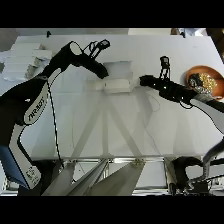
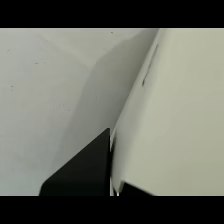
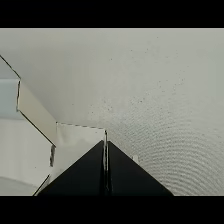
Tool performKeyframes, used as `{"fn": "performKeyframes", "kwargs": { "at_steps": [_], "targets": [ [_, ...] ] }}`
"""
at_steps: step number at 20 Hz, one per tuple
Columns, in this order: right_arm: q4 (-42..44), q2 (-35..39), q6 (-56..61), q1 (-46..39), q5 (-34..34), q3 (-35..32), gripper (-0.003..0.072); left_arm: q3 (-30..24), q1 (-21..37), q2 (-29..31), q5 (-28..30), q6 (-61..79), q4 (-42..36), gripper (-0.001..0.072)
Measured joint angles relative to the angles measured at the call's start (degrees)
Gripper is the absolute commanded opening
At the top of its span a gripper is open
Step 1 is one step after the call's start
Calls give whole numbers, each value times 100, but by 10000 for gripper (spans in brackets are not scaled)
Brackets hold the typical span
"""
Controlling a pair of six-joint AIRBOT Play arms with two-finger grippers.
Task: Fold the box and place the chain.
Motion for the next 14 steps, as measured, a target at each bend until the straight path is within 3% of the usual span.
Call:
{"fn": "performKeyframes", "kwargs": {
  "at_steps": [14],
  "targets": [
    [-4,0,-2,-2,15,2,12,0,-11,-4,-57,151,-2,14]
  ]
}}
